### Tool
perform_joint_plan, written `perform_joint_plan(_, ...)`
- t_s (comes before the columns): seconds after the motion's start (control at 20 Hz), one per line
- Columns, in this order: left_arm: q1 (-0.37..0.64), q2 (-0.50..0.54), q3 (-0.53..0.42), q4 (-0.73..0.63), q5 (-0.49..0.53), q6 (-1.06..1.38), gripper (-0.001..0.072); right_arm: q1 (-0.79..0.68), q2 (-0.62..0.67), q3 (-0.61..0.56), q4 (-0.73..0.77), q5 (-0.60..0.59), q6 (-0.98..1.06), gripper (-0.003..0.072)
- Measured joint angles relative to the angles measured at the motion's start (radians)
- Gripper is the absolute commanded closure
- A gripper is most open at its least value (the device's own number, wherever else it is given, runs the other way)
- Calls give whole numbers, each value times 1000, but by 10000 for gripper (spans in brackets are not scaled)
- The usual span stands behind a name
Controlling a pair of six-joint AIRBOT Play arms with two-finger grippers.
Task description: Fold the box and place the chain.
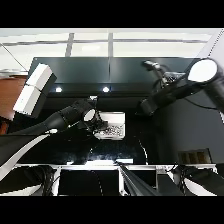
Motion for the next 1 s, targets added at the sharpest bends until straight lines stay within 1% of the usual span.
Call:
perform_joint_plan(0.2,0,0,0,-17,6,-37,680,-95,23,-27,-55,19,6,207)
perform_joint_plan(0.45,0,0,11,-24,10,-59,675,-124,31,-93,-86,18,10,207)
perform_joint_plan(0.5,0,0,19,-24,9,-63,643,-127,31,-103,-91,16,9,207)
perform_joint_plan(0.55,0,-2,32,-31,13,-63,463,-128,31,-110,-95,18,10,207)
perform_joint_plan(0.6,0,0,47,-34,18,-62,244,-129,31,-115,-96,17,10,207)
perform_joint_plan(0.65,0,0,63,-34,18,-61,162,-130,31,-120,-98,18,10,207)
perform_joint_plan(0.75,0,0,96,-26,5,-47,162,-132,31,-124,-101,21,10,207)
perform_joint_plan(0.85,0,6,130,-19,-35,-17,163,-132,31,-127,-103,31,9,207)
perform_joint_plan(1.0,0,48,161,15,-94,78,166,-132,31,-129,-104,36,9,207)
